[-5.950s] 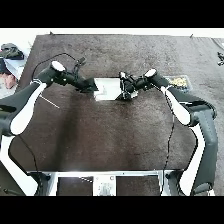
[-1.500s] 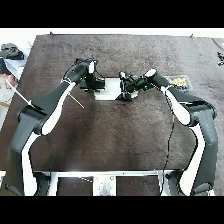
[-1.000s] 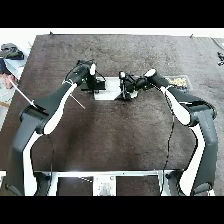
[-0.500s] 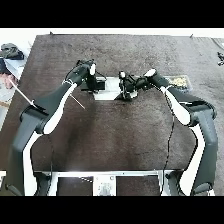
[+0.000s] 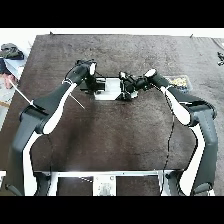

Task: Fold the box and place the chain.

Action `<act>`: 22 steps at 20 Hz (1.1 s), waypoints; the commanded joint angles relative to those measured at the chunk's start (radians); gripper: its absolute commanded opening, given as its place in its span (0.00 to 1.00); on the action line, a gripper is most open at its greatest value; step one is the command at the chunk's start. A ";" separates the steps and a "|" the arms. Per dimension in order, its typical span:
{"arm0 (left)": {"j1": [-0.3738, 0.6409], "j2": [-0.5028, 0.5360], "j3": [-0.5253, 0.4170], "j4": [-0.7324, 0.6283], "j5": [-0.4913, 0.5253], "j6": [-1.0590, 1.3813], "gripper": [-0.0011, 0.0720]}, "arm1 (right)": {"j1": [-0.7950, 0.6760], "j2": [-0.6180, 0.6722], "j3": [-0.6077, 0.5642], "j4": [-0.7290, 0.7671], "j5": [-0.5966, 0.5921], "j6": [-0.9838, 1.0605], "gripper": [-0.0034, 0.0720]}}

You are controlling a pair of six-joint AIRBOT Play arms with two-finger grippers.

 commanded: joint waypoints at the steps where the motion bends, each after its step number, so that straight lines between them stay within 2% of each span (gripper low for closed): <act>1: 0.001 0.002 0.003 -0.027 -0.024 0.041 0.61 | 0.000 0.000 0.001 0.002 0.000 0.001 0.54; 5: 0.001 0.023 0.003 -0.034 -0.024 0.085 0.61 | 0.000 0.000 0.001 0.002 0.000 0.001 0.54; 10: 0.001 0.119 0.005 -0.029 -0.056 0.236 0.61 | 0.000 0.000 0.001 0.002 0.000 0.001 0.54; 16: 0.010 0.241 0.003 -0.013 0.011 0.429 0.61 | 0.001 0.000 0.001 0.002 0.000 0.001 0.54; 19: 0.067 0.252 0.002 -0.054 0.072 0.538 0.61 | 0.000 0.000 0.001 0.002 0.000 0.001 0.54; 22: 0.167 0.252 -0.003 -0.201 0.097 0.734 0.61 | 0.000 0.000 0.001 0.002 0.000 0.001 0.54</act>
